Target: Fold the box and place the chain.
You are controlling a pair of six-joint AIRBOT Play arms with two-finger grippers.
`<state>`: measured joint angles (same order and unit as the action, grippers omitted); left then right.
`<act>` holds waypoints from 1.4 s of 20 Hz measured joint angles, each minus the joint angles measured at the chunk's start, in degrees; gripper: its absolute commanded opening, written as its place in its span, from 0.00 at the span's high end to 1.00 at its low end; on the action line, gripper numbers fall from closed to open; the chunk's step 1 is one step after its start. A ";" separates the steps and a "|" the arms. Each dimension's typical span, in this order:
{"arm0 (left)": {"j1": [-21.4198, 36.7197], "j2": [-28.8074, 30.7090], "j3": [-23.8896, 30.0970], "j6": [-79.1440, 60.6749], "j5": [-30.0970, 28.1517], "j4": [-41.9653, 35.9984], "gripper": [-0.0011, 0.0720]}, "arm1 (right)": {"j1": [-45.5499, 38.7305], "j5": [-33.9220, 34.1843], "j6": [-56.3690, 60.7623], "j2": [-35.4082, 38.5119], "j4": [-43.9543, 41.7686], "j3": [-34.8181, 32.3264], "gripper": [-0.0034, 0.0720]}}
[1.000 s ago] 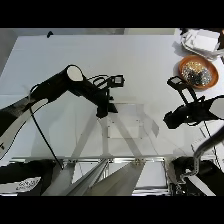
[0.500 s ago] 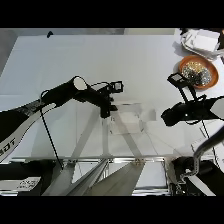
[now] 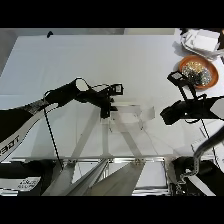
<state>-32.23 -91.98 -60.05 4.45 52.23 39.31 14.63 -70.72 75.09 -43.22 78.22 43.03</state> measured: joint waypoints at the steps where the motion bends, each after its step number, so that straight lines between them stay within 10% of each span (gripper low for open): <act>1: 0.00 -0.04 0.00 -0.20 -0.07 0.00 0.98 | 0.00 0.09 -0.04 0.00 -0.02 0.00 0.57; 9: 0.02 -0.04 0.02 -0.44 -0.09 0.09 0.97 | 0.00 0.13 -0.50 0.00 -0.15 0.00 0.58; 12: 0.02 -0.04 0.00 -0.42 -0.11 0.11 0.97 | 0.00 0.42 -2.71 -0.04 -1.51 -0.07 0.92; 17: 0.00 -0.04 0.00 -0.39 -0.11 0.11 0.97 | 0.04 1.81 -19.30 -1.05 -8.52 -3.19 0.94; 22: 0.00 -0.04 0.00 -0.37 -0.11 0.11 0.97 | 2.51 2.54 -36.68 -5.62 -11.34 -8.04 0.14; 28: 0.00 -0.04 0.00 -0.37 -0.13 0.11 0.97 | 8.44 10.32 -47.30 -8.81 -8.35 -10.29 0.07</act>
<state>-32.23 -92.03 -60.05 4.08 52.10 39.42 23.07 -60.40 27.79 -52.03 69.87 32.73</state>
